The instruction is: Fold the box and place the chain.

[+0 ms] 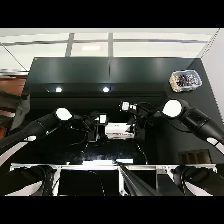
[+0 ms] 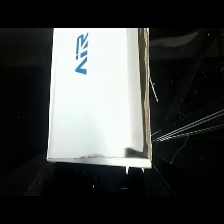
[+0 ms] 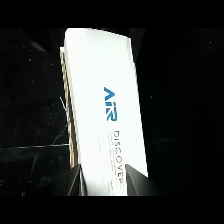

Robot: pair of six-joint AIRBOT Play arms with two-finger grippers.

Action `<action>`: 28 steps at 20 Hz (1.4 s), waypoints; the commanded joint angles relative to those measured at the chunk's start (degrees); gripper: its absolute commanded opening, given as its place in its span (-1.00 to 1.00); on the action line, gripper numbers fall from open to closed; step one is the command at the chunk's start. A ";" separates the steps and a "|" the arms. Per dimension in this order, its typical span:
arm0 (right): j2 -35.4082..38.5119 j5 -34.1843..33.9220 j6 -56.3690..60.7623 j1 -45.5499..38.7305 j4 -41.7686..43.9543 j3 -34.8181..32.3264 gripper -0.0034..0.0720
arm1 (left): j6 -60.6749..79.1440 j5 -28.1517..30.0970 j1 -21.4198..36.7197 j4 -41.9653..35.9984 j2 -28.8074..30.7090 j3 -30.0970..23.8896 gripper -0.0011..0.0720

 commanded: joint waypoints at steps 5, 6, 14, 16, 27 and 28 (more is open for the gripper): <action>-1.22 -1.38 0.09 0.07 -0.04 0.02 -0.07 | 0.02 0.00 -0.02 0.00 0.00 0.04 -0.06; -1.29 -1.38 0.09 0.26 -0.04 0.00 -0.07 | 0.04 0.00 -0.02 0.00 0.00 0.04 -0.06; -1.18 1.42 0.13 1.90 0.09 0.02 -0.07 | 0.02 0.00 -0.02 0.00 0.00 0.04 -0.06; -1.18 1.57 0.15 1.90 0.04 0.02 -0.07 | 0.02 0.00 -0.02 0.00 0.00 0.04 -0.06; -1.05 1.77 3.23 1.84 -1.84 0.07 0.12 | 0.02 0.00 -0.02 0.00 0.00 0.04 -0.06; -1.05 1.81 3.23 1.84 -1.81 0.04 0.12 | 0.02 0.00 -0.02 0.00 0.00 0.04 -0.06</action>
